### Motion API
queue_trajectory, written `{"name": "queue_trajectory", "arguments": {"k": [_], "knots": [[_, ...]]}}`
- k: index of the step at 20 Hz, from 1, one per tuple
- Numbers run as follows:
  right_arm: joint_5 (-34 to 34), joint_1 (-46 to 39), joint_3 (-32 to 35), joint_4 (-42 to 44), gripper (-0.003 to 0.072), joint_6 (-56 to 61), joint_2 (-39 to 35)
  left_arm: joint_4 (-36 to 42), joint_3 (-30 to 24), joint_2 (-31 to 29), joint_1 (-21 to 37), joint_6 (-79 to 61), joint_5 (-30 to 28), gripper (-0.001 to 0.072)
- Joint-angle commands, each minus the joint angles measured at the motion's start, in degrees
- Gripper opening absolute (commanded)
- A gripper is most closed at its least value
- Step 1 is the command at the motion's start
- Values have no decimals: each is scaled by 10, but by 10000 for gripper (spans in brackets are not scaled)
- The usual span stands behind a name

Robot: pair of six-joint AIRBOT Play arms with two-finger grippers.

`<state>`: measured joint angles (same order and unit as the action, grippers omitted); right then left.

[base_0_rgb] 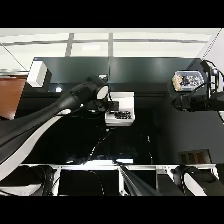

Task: Fold the box and place the chain.

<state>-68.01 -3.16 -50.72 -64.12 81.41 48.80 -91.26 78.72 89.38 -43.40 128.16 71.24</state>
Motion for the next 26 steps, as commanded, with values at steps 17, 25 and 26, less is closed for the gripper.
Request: {"name": "queue_trajectory", "arguments": {"k": [17,25,26], "knots": [[48,0,3,0,272,-2,0,452,-313,-123,265,-1119,-136,718],[51,0,3,0,272,-2,0,544,-281,-65,237,-1356,-216,712],[51,0,3,0,271,-2,0,541,-276,-54,232,-1373,-218,712]]}}
